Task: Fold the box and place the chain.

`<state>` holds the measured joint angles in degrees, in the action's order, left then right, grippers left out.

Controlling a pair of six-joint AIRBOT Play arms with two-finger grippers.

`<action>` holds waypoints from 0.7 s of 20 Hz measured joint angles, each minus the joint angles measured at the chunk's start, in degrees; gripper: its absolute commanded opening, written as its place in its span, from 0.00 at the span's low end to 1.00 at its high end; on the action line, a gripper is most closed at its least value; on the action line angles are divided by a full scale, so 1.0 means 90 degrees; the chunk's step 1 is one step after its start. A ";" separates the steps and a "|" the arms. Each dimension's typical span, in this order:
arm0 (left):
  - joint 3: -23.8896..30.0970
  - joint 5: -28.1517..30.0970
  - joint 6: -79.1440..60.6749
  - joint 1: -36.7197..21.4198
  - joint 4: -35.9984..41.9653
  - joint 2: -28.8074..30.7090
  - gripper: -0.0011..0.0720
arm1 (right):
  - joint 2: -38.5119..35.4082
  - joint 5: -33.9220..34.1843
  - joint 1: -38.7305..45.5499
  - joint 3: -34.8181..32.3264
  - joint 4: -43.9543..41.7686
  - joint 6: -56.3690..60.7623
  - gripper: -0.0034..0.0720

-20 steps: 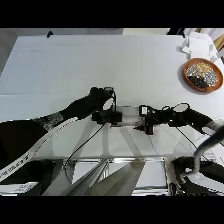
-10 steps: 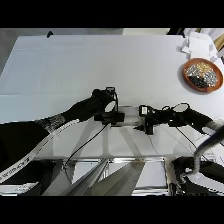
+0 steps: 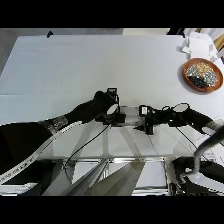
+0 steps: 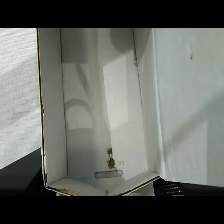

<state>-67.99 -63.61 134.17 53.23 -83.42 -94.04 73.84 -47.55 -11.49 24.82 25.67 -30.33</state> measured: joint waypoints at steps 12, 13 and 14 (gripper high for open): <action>-0.0024 -0.0381 0.0121 -0.0051 0.0005 0.0046 0.70 | 0.0000 -0.0024 -0.0002 0.0000 0.0005 -0.0010 0.55; -0.0029 -0.0350 0.0119 -0.0056 0.0053 0.0058 0.70 | 0.0000 0.0017 -0.0002 0.0000 -0.0015 0.0007 0.55; -0.0032 -0.0345 0.0117 -0.0068 0.0073 0.0066 0.69 | 0.0000 0.0015 0.0000 0.0000 -0.0010 0.0005 0.55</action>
<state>-68.27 -66.72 135.22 52.62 -82.76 -93.45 73.84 -47.42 -11.49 24.82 25.58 -30.28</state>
